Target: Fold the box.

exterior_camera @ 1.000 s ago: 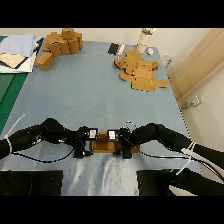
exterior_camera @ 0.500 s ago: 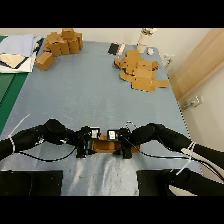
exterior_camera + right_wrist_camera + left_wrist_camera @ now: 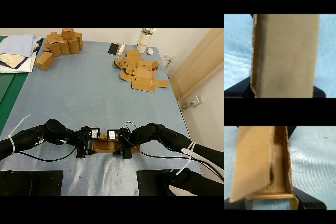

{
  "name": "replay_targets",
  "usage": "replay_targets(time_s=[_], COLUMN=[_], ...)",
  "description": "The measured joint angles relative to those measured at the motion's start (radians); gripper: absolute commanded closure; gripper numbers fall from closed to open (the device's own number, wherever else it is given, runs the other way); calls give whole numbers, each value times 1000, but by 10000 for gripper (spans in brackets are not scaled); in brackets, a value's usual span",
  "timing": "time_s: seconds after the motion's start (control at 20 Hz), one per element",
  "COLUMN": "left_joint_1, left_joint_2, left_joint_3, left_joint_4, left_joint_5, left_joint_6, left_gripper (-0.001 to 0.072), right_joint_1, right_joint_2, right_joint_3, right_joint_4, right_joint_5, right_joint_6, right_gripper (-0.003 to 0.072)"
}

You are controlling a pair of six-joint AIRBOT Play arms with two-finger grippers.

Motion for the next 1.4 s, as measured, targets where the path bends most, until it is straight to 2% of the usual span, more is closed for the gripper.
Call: replay_targets(time_s=[0.8, 0.85, 0.9, 1.15, 1.4], left_joint_1=[0, 0, 0, -2, -1], left_joint_2=[0, 0, 0, 0, -1], left_joint_3=[0, 0, 0, 0, -1], left_joint_4=[-1, -1, -1, -2, 0], left_joint_5=[5, 5, 6, 9, 5], left_joint_6=[-2, -2, -2, 1, 2], left_gripper=[236, 236, 236, 236, 236], right_joint_1=[0, 0, 0, 0, 0], right_joint_2=[0, 0, 0, 25, 142], right_joint_3=[0, 0, 0, 1, 1], right_joint_4=[0, 0, 2, -3, -101], right_joint_5=[0, 0, -2, -39, -139], right_joint_6=[0, 0, 0, 62, 167], right_gripper=[168, 139, -27, -27, -26])
